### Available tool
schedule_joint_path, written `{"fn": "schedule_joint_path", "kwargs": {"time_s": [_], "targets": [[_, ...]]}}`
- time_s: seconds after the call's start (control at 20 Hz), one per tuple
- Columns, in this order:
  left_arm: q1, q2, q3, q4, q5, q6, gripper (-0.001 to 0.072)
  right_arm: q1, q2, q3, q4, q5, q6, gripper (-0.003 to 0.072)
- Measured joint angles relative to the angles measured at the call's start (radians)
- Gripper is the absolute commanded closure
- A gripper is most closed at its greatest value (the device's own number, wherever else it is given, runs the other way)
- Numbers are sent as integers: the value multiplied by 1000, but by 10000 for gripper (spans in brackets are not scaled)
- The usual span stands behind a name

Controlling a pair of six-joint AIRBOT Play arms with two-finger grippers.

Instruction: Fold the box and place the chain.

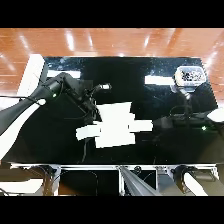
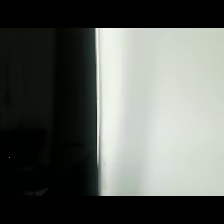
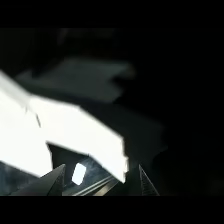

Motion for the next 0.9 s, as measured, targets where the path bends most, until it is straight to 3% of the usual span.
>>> {"fn": "schedule_joint_path", "kwargs": {"time_s": [0.2,0.55,0.9], "targets": [[-76,106,-137,53,-192,55,696,-59,0,106,-32,75,0,131],[-138,217,-342,145,-579,89,694,-80,0,145,-56,94,-2,132],[-148,238,-401,166,-697,128,694,-82,0,149,-61,49,-2,131]]}}
